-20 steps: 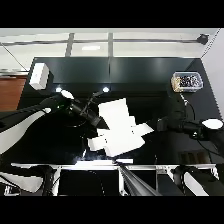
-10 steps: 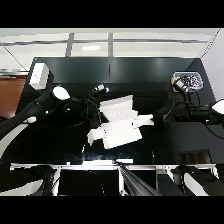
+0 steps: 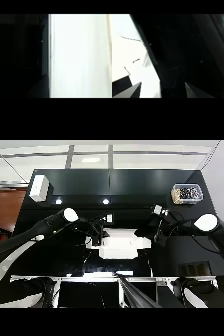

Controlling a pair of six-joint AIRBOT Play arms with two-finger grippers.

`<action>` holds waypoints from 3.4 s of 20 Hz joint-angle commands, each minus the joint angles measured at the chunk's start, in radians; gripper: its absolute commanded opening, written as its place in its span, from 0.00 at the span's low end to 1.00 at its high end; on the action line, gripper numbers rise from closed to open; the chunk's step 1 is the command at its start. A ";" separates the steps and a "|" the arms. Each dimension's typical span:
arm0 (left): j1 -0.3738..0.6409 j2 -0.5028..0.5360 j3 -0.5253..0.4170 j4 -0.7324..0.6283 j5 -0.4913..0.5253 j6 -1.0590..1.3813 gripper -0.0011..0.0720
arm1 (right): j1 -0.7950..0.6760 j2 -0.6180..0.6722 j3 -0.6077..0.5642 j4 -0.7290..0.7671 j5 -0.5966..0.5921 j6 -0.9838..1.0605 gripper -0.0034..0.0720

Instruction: Fold the box and place the chain.

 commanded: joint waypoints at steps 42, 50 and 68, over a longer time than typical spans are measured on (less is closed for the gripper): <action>-0.002 -0.029 -0.006 0.003 0.002 0.011 0.05 | 0.304 -0.048 -0.119 0.170 -0.320 -0.140 0.88; -0.002 -0.029 -0.005 0.004 0.002 0.011 0.05 | 0.295 -0.166 -0.127 0.272 -0.285 -0.365 0.88; -0.002 -0.029 -0.005 0.003 0.001 0.011 0.05 | 0.213 -0.240 -0.164 0.373 -0.279 -0.593 0.77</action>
